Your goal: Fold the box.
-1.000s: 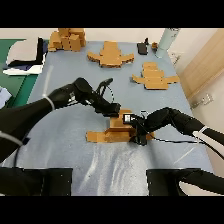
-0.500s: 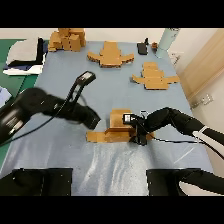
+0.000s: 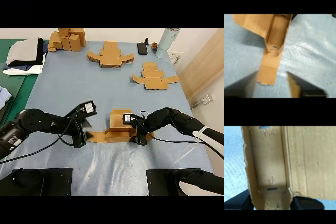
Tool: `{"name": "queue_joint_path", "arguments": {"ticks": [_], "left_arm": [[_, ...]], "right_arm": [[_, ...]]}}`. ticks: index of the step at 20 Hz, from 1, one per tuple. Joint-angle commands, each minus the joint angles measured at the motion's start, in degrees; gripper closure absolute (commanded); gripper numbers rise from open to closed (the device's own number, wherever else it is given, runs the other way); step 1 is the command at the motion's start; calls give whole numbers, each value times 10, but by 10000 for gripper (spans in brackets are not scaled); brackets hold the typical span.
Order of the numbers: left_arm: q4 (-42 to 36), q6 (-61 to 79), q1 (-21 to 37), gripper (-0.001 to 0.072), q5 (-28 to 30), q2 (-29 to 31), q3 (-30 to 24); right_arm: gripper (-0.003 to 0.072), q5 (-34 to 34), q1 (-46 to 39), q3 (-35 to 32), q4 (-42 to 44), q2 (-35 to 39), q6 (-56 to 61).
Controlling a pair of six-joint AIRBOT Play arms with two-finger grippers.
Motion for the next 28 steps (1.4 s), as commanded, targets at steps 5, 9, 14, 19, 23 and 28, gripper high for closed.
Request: {"name": "queue_joint_path", "arguments": {"ticks": [5, 9, 14, 19, 23, 28], "left_arm": [[-251, 361, 11, 12, 114, -136, -55], [-283, 402, -11, 12, 142, -189, -54], [-306, 418, -18, 13, 144, -220, -40], [-306, 418, -29, 362, 147, -222, -32], [-308, 413, -32, 364, 153, -224, -30], [-327, 414, -47, 541, 151, -235, -28]], "right_arm": [[115, 0, 0, 0, -3, 0, 0], [115, 0, 0, 0, -3, 0, 0], [115, 0, 0, 0, -3, 0, 0], [115, 0, 0, 0, -3, 0, 0], [115, 0, 0, 0, -4, 0, 0], [115, 0, 0, 0, -3, 0, 0]]}}
